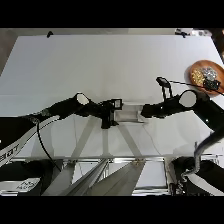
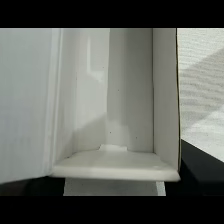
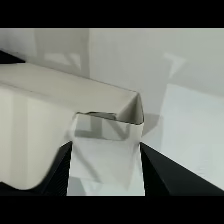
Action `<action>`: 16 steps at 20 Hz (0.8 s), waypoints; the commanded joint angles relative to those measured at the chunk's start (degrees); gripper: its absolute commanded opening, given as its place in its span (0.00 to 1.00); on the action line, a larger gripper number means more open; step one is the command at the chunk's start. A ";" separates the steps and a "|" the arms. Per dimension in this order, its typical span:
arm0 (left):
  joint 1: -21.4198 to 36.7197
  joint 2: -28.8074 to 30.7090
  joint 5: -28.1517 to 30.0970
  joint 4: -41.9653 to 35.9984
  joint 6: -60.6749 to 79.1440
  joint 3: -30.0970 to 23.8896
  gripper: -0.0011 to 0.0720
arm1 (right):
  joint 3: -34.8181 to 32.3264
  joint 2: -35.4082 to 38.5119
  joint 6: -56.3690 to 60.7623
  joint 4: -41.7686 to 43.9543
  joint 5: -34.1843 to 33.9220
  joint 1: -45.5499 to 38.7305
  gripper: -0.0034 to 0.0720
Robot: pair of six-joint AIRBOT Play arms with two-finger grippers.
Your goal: Fold the box and place the chain.
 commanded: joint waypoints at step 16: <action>0.00 0.00 0.00 0.02 0.00 -0.02 0.64 | 0.02 -0.26 14.88 -10.71 -4.72 10.38 0.64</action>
